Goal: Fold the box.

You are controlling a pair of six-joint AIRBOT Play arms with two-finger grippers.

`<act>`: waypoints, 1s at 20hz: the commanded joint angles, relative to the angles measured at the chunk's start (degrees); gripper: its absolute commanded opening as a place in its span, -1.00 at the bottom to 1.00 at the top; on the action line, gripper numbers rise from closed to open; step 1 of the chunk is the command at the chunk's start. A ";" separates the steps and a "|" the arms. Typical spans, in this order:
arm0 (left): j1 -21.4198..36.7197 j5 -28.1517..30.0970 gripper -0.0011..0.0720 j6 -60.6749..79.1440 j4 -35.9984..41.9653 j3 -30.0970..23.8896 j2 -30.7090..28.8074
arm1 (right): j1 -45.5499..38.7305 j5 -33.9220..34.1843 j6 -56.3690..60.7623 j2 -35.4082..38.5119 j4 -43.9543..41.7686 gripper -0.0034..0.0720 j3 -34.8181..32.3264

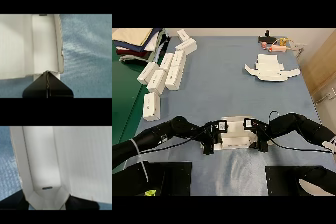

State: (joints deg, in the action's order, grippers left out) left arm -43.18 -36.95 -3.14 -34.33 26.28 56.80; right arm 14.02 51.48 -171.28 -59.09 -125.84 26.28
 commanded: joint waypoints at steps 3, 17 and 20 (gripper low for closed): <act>0.11 -1.95 -0.93 -24.68 -14.53 0.66 -13.00 | 0.00 0.00 -0.17 0.00 0.09 0.43 0.02; 22.93 -17.46 -0.94 -79.41 -19.15 -6.99 -17.57 | 0.00 0.00 -0.17 0.00 0.09 0.43 0.02; 13.94 -8.26 -0.94 -83.03 -14.38 -9.84 -13.68 | 0.00 0.00 -0.17 0.00 0.09 0.43 0.02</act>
